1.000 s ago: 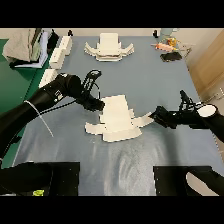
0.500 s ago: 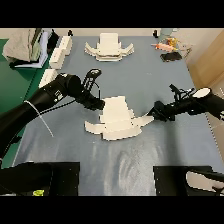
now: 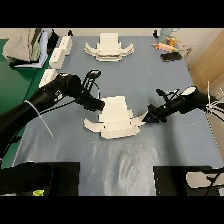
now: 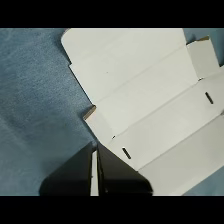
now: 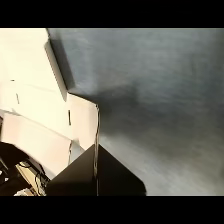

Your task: Fold the box.

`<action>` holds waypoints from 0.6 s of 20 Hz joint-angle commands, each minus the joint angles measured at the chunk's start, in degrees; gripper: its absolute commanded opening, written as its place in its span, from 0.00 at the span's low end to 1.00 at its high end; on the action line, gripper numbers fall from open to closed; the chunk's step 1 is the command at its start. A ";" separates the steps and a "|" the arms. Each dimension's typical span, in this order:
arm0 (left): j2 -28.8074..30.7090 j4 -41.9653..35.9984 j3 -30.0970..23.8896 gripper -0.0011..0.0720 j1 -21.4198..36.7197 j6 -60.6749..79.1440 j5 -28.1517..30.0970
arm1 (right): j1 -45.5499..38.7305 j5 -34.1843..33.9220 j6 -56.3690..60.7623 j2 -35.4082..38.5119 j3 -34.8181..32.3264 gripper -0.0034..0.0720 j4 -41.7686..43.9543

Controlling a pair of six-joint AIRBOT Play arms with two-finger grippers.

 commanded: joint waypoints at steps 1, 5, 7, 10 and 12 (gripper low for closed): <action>0.04 0.00 1.29 0.79 1.79 -0.31 -4.09 | 0.68 0.09 -6.73 -0.22 -0.24 0.05 5.95; -0.02 -0.20 2.29 0.79 8.35 0.81 -10.19 | 2.27 -6.05 -13.29 7.78 -13.25 0.05 15.50; -0.13 -5.18 2.10 0.79 12.13 6.12 -13.20 | 5.81 -13.57 -13.73 13.84 -21.16 0.05 15.63; -0.13 -15.93 0.74 0.79 17.97 15.30 -13.92 | 12.24 -23.58 -13.64 21.55 -27.30 0.05 15.63; -0.13 -18.64 -0.92 0.79 21.27 18.75 -13.94 | 16.33 -28.65 -13.62 25.31 -28.22 0.05 15.43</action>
